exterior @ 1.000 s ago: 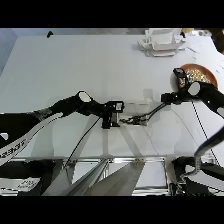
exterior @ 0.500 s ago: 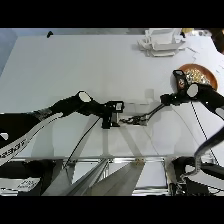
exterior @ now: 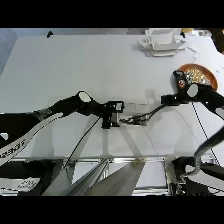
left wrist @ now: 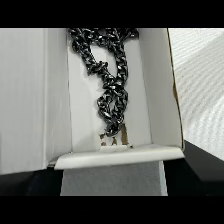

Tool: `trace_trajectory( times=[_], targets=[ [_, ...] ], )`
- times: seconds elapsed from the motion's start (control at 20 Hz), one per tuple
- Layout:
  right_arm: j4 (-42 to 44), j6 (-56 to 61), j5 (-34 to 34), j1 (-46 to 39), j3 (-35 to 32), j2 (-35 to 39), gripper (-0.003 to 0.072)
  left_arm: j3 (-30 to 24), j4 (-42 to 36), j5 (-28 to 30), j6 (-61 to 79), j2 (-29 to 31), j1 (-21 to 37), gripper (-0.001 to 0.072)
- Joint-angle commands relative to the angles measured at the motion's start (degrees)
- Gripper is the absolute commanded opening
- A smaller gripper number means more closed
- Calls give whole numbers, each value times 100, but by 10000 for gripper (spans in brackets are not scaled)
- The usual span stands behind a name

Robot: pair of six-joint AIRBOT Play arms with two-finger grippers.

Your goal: Fold the box and place the chain.

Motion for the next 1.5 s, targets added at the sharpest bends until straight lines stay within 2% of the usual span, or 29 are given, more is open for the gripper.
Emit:
trace_trajectory(
  times=[0.0,0.3,0.5,0.65,1.05,1.2,1.45],
  targets=[
    [-63,-50,214,-7,11,691,23,0,0,2,0,0,4,30],
    [352,-149,1364,0,9,2675,23,0,0,2,0,0,4,30],
    [1191,-697,1952,0,9,3694,23,0,0,2,0,0,4,30],
    [1871,-984,2398,0,9,4168,23,0,0,2,0,0,4,30],
    [3740,-1438,3091,0,9,4448,23,0,0,2,0,2,4,30],
    [4201,-1718,2903,271,9,4446,23,0,0,2,0,0,4,30],
    [4092,-2013,2308,885,9,4402,23,0,2,2,0,0,4,30]
  ],
)
